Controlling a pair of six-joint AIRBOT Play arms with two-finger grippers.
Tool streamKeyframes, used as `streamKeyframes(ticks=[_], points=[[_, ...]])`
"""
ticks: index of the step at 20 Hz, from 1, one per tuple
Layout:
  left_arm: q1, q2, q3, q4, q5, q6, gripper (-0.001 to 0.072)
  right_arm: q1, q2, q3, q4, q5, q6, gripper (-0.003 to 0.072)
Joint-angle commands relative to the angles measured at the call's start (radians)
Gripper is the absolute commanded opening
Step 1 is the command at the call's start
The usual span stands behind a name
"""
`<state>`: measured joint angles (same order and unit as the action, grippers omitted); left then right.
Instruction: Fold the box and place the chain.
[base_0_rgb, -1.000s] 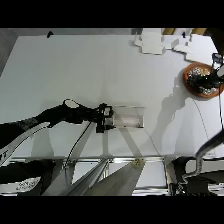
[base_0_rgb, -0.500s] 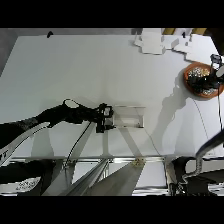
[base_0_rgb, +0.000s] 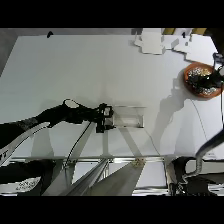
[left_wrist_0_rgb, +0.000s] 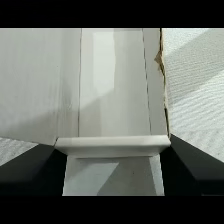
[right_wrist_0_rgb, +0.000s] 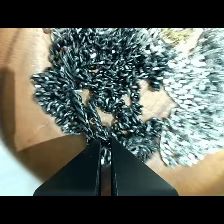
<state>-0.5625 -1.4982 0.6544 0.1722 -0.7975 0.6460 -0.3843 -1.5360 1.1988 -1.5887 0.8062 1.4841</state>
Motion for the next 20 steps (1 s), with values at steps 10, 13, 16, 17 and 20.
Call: streamKeyframes(ticks=[10,13,16,17,20], points=[[0.000,0.000,0.000,0.000,0.000,0.000,0.0136,0.138,0.544,-0.002,0.239,0.415,-0.106,0.0022],[0.000,0.000,0.000,0.000,0.000,0.000,0.0136,0.193,0.674,-0.003,0.238,0.521,-0.105,0.0022],[0.000,0.000,0.000,0.000,0.000,0.000,0.0136,0.268,0.761,-0.014,0.249,0.598,-0.095,0.0022],[0.000,0.000,0.000,0.000,0.000,0.000,0.0136,0.300,0.783,-0.034,0.263,0.612,-0.095,0.0022],[0.000,0.000,0.000,0.000,0.000,0.000,0.0136,0.391,0.841,-0.164,0.279,0.644,-0.095,0.0022]])
